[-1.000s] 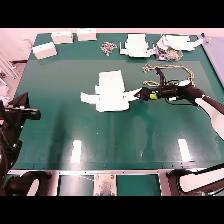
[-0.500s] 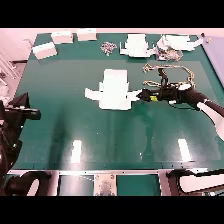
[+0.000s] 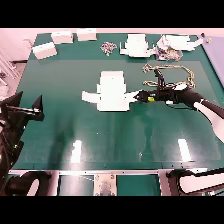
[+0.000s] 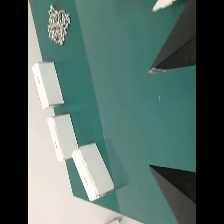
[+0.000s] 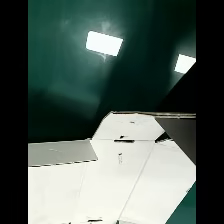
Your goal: Fold the box and place the chain.
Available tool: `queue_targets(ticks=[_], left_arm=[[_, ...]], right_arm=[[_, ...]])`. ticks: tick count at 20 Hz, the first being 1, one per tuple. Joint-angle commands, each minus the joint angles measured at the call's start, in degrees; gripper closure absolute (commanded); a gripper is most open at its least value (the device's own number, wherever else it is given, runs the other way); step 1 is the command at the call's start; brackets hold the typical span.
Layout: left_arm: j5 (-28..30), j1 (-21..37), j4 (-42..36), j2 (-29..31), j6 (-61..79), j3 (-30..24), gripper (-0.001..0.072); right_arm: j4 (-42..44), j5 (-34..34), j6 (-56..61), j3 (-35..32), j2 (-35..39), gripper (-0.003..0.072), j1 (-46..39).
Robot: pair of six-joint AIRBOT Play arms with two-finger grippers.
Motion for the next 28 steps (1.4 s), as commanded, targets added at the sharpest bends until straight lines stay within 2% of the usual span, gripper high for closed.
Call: queue_targets(ticks=[1, 4, 7, 12, 14, 17, 19, 20, 22, 24, 28], left_arm=[[-4.55, 0.02, -0.11, -0.09, -4.48, 0.11, 0.0016], [-10.43, 0.02, -0.04, -1.55, -10.19, 0.33, 0.0017], [-13.53, 0.02, -0.02, -7.89, -14.16, 2.58, 0.0018], [-26.53, 0.02, 1.03, -32.48, -16.11, 15.04, 0.0015], [-28.83, 0.02, 0.98, -40.0, -15.96, 19.28, 0.0014], [-34.29, 0.02, 1.07, -42.03, -19.85, 20.61, 0.0015], [-33.0, 0.04, 4.04, -42.1, -23.47, 21.68, 0.0015], [-31.74, 0.04, 8.41, -42.51, -26.91, 23.06, 0.0015], [-34.01, 0.04, 18.45, -47.15, -34.91, 28.55, 0.0015], [-40.72, 0.04, 25.24, -54.88, -40.35, 35.76, 0.0014], [-48.5, 0.04, 26.62, -68.96, -41.31, 48.57, 0.0015]], right_arm=[[0.02, 0.0, -0.04, 0.83, -0.09, 0.0682, 0.57], [-0.11, -0.07, -0.07, 1.18, -0.09, 0.0682, 0.98], [-0.15, -0.22, -0.02, 1.18, -0.09, 0.0682, 0.96], [-0.15, -0.59, 0.0, 1.18, -0.09, 0.0682, 0.96], [-0.13, -0.63, 0.07, 1.18, -0.09, 0.0682, 0.98], [-0.13, -0.74, 0.22, 1.18, -0.09, 0.0681, 0.98], [-0.13, -0.66, 0.24, 1.18, -0.09, 0.0681, 0.98], [-0.13, -0.66, 0.22, 1.18, -0.09, 0.0681, 0.98], [-0.13, -0.66, 0.22, 1.18, -0.09, 0.0681, 0.98], [-0.15, -0.63, 0.22, 1.18, -0.09, 0.0681, 0.96], [-0.15, -0.68, 0.2, 1.18, -0.09, 0.0681, 0.98]])
